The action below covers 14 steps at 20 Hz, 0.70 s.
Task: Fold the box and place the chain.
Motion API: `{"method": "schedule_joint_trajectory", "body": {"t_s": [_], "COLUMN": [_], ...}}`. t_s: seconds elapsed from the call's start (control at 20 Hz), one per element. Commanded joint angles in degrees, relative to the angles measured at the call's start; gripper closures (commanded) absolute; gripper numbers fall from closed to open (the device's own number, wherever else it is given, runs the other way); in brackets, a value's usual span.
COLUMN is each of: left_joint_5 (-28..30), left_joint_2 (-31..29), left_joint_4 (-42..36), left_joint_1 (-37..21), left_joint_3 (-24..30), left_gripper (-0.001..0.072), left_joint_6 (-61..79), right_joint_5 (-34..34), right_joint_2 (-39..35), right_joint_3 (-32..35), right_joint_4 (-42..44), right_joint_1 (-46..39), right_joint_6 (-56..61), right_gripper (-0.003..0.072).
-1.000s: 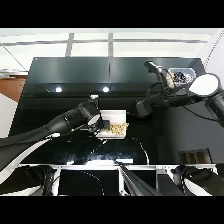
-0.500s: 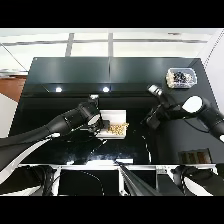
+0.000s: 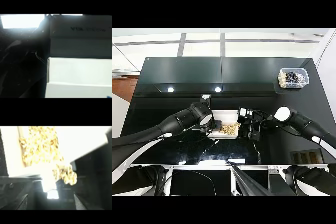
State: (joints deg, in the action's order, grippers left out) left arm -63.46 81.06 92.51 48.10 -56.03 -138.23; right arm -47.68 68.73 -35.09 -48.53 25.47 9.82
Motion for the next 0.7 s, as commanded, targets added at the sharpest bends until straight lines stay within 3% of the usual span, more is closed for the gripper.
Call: {"method": "schedule_joint_trajectory", "body": {"t_s": [0.0, 0.05, 0.1, 0.3, 0.35, 0.65], "left_joint_5": [-0.04, -0.04, -0.04, -0.02, -0.02, -0.02], "left_joint_2": [0.02, 0.02, 0.02, 0.02, 0.02, 0.02], "left_joint_4": [0.0, -0.02, -0.02, 0.0, 0.0, -0.02], "left_joint_1": [0.0, 0.0, 0.0, 0.0, 0.0, 0.0], "left_joint_3": [-0.07, -0.07, -0.07, -0.07, -0.07, -0.07], "left_gripper": [0.0679, 0.0678, 0.0678, 0.0678, 0.0678, 0.0678], "left_joint_6": [0.04, 0.04, 0.04, 0.04, 0.04, 0.04], "right_joint_5": [7.34, 8.59, 9.73, 11.32, 11.34, 11.17], "right_joint_2": [1.01, 1.01, 1.01, 1.51, 1.57, 2.67], "right_joint_3": [0.11, 0.11, 0.11, 0.11, 0.11, 0.11], "right_joint_4": [1.22, 1.22, 1.22, 1.6, 1.6, 1.99], "right_joint_1": [3.02, 3.37, 3.54, 3.56, 3.58, 3.69], "right_joint_6": [-3.28, -3.28, -3.28, -3.28, -3.28, -3.28], "right_gripper": [0.0006, 0.0008, 0.0055, 0.0057, 0.0132, 0.0142]}}
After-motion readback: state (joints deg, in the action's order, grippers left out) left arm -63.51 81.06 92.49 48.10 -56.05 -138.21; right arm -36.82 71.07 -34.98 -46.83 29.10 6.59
